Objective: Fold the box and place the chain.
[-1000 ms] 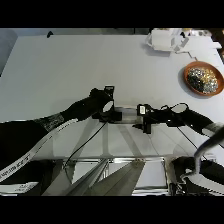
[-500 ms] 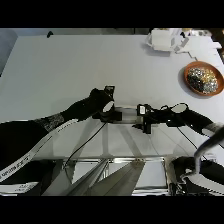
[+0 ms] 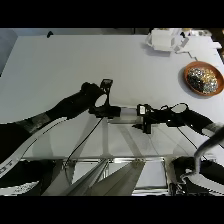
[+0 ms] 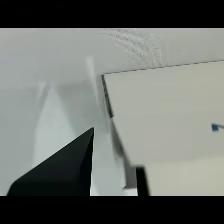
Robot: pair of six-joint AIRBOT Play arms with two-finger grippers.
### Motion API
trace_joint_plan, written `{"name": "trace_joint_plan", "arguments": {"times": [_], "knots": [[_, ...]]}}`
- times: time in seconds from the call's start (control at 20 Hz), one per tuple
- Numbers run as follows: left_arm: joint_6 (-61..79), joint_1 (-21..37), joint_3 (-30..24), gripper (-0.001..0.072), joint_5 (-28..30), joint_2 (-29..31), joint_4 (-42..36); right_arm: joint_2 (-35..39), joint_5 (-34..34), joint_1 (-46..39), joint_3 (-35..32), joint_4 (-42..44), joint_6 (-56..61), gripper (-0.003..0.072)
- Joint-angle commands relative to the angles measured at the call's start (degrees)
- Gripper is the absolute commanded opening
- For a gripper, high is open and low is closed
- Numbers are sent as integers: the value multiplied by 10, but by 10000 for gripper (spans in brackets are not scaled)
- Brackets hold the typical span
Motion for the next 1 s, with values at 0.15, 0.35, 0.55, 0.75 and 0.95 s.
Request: {"name": "trace_joint_plan", "arguments": {"times": [0.15,0.35,0.55,0.75,0.95], "knots": [[290,53,-4,275,-145,116,-23,0,0,0,0,0,0,411],[606,124,-70,564,-93,224,-72,0,0,0,0,0,1,411],[976,202,-205,569,-1,311,-177,0,0,0,0,0,1,411],[1384,266,-332,574,182,271,-417,0,1,0,0,0,0,411],[1626,273,-340,699,154,146,-596,0,0,0,0,0,0,411]]}}
